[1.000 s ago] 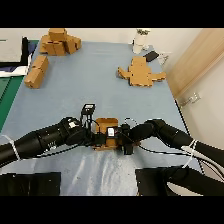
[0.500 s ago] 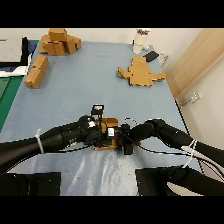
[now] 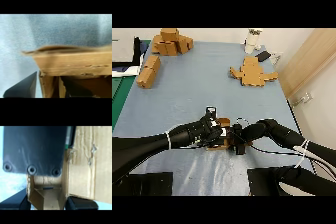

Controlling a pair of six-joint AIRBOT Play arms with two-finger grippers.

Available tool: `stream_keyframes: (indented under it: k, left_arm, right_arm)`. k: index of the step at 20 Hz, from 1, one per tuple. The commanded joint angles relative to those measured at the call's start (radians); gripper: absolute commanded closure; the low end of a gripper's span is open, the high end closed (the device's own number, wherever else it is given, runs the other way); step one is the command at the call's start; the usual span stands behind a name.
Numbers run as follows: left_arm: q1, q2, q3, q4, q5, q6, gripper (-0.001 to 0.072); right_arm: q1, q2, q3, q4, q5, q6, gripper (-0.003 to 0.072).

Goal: Fold the box.

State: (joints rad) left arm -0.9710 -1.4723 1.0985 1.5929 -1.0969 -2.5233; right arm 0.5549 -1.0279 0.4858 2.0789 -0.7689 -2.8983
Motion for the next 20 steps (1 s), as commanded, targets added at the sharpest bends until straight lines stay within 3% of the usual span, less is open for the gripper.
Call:
stream_keyframes:
  k: [1, 2, 3, 4, 11, 12, 13, 14, 20]
  left_arm:
    - [-0.016, -0.032, 0.029, 0.004, -0.014, -0.017, 0.0349]
    - [-0.024, -0.041, 0.037, 0.005, -0.016, -0.017, 0.0361]
    - [-0.027, -0.048, 0.040, 0.005, -0.019, -0.018, 0.0469]
    - [-0.027, -0.050, 0.041, 0.001, -0.022, -0.017, 0.0695]
    - [-0.027, -0.048, 0.055, -0.004, -0.029, -0.011, 0.0695]
    - [-0.027, -0.048, 0.055, -0.008, -0.032, -0.001, 0.0609]
    - [-0.027, -0.048, 0.055, -0.012, -0.036, -0.005, 0.0312]
    - [-0.027, -0.048, 0.055, -0.012, -0.047, -0.010, 0.0249]
    - [-0.026, -0.031, 0.055, -0.010, -0.087, 0.029, 0.0248]
  right_arm:
    - [0.001, 0.000, 0.000, 0.000, 0.001, 0.000, 0.0197]
    - [0.001, 0.000, 0.000, 0.000, 0.000, 0.000, 0.0197]
    - [0.001, 0.000, 0.000, 0.000, 0.000, 0.000, 0.0197]
    - [0.001, 0.000, 0.000, 0.000, 0.001, 0.000, 0.0197]
    - [0.001, 0.000, 0.000, 0.000, 0.000, 0.000, 0.0197]
    - [0.001, 0.000, 0.000, 0.000, 0.000, 0.000, 0.0197]
    - [0.001, 0.000, 0.000, 0.000, 0.000, 0.000, 0.0197]
    - [0.001, 0.000, 0.000, 0.000, 0.000, 0.000, 0.0197]
    - [0.001, 0.000, 0.000, 0.000, 0.000, 0.000, 0.0197]
